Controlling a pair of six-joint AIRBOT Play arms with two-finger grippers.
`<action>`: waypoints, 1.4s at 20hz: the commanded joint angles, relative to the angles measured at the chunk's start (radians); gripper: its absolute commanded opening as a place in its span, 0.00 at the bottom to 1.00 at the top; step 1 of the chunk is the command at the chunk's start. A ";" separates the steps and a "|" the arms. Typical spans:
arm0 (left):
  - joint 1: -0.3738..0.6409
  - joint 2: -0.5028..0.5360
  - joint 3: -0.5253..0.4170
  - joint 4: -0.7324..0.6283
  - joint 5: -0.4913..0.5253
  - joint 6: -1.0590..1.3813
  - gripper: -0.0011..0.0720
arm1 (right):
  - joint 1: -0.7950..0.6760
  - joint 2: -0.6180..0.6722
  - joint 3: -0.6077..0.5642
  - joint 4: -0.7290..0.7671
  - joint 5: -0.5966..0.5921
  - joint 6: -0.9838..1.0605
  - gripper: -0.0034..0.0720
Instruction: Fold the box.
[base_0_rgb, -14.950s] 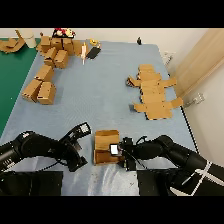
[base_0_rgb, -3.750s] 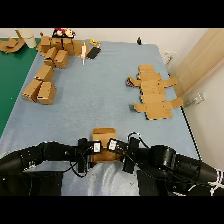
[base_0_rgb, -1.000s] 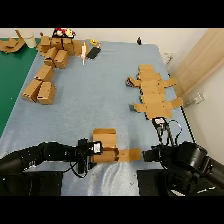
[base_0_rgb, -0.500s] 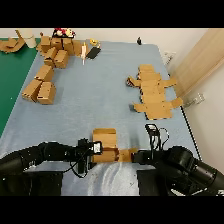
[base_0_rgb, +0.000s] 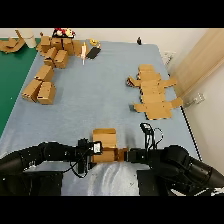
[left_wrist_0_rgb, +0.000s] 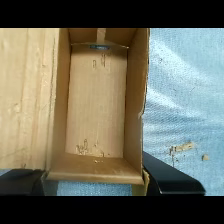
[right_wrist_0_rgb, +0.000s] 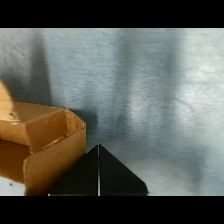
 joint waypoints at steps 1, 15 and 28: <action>0.001 0.000 0.001 0.000 0.000 0.000 0.63 | 0.001 0.024 0.024 0.026 0.022 -0.018 0.05; 0.001 0.000 0.001 0.000 0.000 0.000 0.63 | 0.001 0.029 0.038 0.104 0.090 -0.045 0.55; 0.001 0.000 0.001 0.000 0.000 0.000 0.63 | 0.001 -0.097 0.133 0.162 0.016 -0.071 0.64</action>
